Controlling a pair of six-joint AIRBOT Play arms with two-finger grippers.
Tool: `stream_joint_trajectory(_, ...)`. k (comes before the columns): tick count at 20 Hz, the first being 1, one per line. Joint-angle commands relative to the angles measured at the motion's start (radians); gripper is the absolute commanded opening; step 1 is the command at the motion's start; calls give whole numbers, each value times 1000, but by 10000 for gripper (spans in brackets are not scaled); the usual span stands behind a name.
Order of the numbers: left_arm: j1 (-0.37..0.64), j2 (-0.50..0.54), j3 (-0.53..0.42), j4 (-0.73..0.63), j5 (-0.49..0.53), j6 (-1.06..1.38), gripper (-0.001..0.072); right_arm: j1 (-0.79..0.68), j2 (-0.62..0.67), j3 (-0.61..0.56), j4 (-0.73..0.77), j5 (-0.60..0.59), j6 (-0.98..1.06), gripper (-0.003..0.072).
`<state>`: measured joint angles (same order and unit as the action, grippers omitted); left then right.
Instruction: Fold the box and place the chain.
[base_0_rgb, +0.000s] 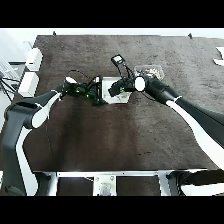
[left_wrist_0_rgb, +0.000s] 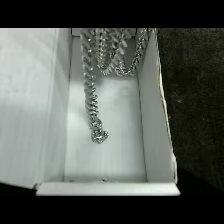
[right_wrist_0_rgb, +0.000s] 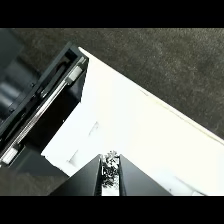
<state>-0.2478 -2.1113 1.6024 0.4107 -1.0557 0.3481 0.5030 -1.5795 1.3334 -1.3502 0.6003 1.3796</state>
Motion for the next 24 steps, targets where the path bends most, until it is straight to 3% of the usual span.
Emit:
stream_joint_trajectory(1,-1,0,0,0,0,0,526,-1,36,12,5,-39,0,-2)
stream_joint_trajectory(5,-1,0,0,0,0,0,526,-8,119,63,-3,-41,-1,-2)
stream_joint_trajectory(13,-1,0,0,0,0,0,526,-18,122,186,-6,-57,-1,-2)
stream_joint_trajectory(18,-1,0,0,0,0,0,526,-18,122,156,10,60,0,-1)
stream_joint_trajectory(24,-1,0,0,0,0,0,526,-15,122,79,35,66,8,-2)
